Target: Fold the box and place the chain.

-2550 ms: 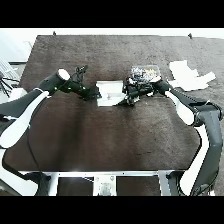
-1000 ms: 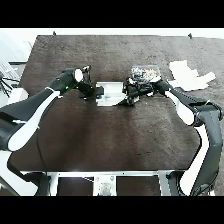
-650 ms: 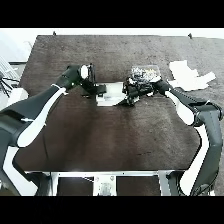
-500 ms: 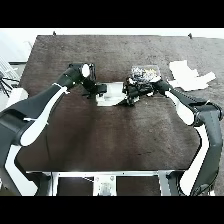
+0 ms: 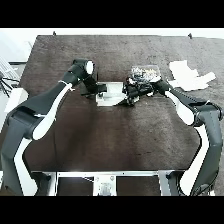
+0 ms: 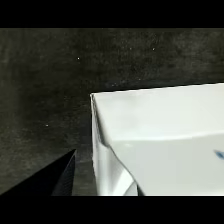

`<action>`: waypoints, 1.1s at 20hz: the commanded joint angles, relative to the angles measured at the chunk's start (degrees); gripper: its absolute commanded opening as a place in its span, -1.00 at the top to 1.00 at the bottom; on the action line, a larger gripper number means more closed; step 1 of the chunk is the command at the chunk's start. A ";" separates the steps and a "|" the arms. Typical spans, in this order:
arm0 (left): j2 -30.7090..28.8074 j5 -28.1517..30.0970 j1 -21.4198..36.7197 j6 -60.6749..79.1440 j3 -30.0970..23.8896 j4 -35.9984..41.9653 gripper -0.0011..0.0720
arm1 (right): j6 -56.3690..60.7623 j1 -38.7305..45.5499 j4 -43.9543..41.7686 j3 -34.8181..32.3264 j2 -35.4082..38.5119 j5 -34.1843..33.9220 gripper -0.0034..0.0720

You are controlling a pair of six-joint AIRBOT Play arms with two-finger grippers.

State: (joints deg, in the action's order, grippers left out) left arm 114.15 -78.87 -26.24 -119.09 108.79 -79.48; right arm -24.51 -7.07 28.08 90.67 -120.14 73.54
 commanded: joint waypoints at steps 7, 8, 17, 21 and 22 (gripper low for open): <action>4.94 -8.68 -0.39 -0.59 6.38 -2.05 -0.14 | 0.02 0.02 -0.02 -0.02 -0.02 0.00 -0.47; 4.94 -8.59 -0.74 -0.44 6.36 -2.16 -0.14 | 0.02 0.02 -0.02 -0.02 -0.02 0.00 -0.47; 4.94 -7.54 -1.33 1.57 6.47 -2.62 0.50 | 0.02 0.02 -0.02 -0.02 -0.02 0.00 -0.47; 4.94 -7.17 -1.33 3.21 6.47 -2.82 0.89 | 0.02 0.02 -0.02 -0.02 -0.02 0.00 -0.47; 4.94 -6.95 -1.33 3.26 6.47 -2.84 0.91 | 0.02 0.02 -0.02 -0.02 -0.02 0.00 -0.47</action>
